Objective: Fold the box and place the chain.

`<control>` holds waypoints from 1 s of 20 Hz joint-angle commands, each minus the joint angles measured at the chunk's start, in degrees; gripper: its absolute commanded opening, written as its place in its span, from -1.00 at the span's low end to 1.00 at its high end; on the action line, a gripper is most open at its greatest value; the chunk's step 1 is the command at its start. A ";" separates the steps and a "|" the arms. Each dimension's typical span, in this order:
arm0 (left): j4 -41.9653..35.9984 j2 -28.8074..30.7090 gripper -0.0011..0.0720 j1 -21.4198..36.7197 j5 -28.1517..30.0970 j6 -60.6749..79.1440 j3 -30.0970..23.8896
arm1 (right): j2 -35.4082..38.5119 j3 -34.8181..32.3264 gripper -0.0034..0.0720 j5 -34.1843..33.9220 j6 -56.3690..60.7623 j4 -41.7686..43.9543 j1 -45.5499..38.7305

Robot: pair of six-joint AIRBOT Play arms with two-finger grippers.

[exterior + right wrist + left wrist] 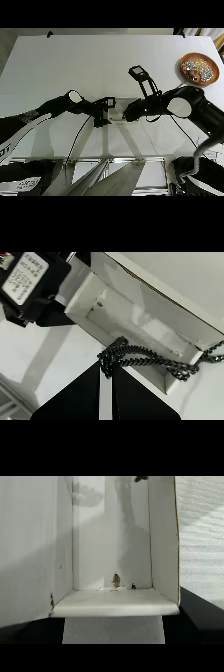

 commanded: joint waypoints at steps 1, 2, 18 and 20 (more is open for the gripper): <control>0.02 0.02 -0.94 0.00 0.00 0.02 0.00 | 0.13 -4.68 -0.86 -5.55 0.09 2.16 0.59; 0.02 0.02 -0.94 0.00 0.02 0.02 0.00 | 0.13 -5.14 -0.86 -6.51 0.09 2.12 1.51; 0.00 0.02 -0.94 0.00 0.02 0.02 0.00 | -4.33 -8.20 -0.42 -18.10 5.68 -0.07 4.46; 0.00 0.02 -0.94 0.00 0.00 0.02 0.00 | -2.16 -7.85 -0.42 -17.51 5.66 -0.11 4.28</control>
